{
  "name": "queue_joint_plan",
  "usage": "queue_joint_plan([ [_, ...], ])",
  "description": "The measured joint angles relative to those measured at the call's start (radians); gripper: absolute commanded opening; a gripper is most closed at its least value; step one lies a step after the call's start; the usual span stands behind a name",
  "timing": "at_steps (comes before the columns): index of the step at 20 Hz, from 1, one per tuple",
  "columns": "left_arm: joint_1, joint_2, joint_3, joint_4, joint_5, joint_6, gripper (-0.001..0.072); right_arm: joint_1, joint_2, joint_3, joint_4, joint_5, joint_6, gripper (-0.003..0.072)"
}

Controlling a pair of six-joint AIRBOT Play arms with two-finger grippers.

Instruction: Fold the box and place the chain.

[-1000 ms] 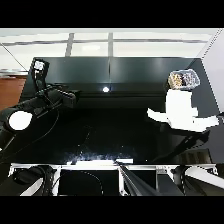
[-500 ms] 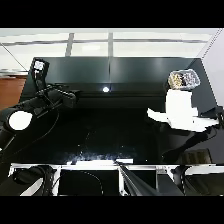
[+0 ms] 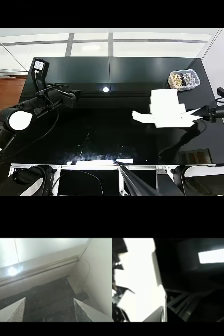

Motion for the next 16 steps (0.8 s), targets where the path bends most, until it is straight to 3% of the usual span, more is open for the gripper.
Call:
queue_joint_plan([
  [5, 0.000, -0.003, 0.000, -0.003, -0.015, 0.001, 0.0709, 0.212, 0.292, -0.336, 0.233, -0.202, -0.143, 0.0043],
  [9, 0.000, -0.029, 0.000, -0.005, -0.110, -0.081, 0.0703, 0.480, 0.556, -0.615, 0.395, -0.431, -0.208, 0.0043],
  [13, 0.016, -0.114, 0.000, -0.100, -0.236, -0.144, 0.0704, 0.739, 0.681, -0.735, 0.455, -0.603, -0.212, 0.0044],
  [16, 0.085, -0.217, -0.003, -0.335, -0.337, 0.000, 0.0703, 0.887, 0.710, -0.763, 0.472, -0.697, -0.210, 0.0043],
])
